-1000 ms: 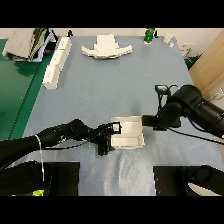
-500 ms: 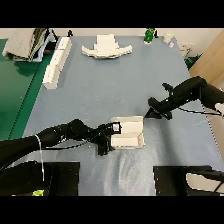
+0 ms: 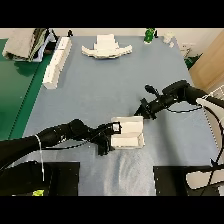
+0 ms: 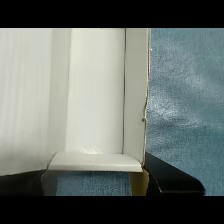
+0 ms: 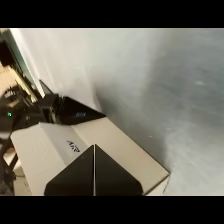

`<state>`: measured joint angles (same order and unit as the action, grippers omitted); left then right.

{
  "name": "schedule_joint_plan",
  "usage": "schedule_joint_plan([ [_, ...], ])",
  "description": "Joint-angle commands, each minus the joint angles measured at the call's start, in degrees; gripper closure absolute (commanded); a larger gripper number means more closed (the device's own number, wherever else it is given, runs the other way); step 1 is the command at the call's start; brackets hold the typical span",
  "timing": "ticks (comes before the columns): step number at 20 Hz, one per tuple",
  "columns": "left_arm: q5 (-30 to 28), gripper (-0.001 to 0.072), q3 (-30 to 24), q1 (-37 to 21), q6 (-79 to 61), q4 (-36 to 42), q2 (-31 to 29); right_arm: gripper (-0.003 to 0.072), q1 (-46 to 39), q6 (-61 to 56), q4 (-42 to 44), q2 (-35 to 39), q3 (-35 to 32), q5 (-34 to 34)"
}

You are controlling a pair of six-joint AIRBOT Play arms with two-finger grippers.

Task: Fold the box.

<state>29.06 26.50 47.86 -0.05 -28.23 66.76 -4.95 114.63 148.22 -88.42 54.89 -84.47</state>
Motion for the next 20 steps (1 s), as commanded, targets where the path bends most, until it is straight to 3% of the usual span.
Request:
schedule_joint_plan([
  [1,0.0,0.0243,0.0,0.0,0.0,0.0,0.0,0.0681,4.5,6.7,-1.4,1.9,0.1,-0.6],
  [6,0.0,0.0243,0.0,0.0,0.0,0.0,0.0,0.0681,12.3,8.1,-4.6,7.0,-0.2,2.1],
  [10,0.0,0.0243,0.0,0.0,0.0,0.0,0.0,0.0682,16.0,9.1,-6.4,13.4,-5.1,6.3],
  [17,0.0,0.0243,0.0,0.0,0.0,0.0,0.0,0.0681,19.6,12.1,-10.9,31.6,-19.1,20.9],
  [20,0.0,0.0243,0.0,0.0,0.0,0.0,0.0,0.0681,22.7,12.5,-16.6,38.9,-22.5,27.8],
])
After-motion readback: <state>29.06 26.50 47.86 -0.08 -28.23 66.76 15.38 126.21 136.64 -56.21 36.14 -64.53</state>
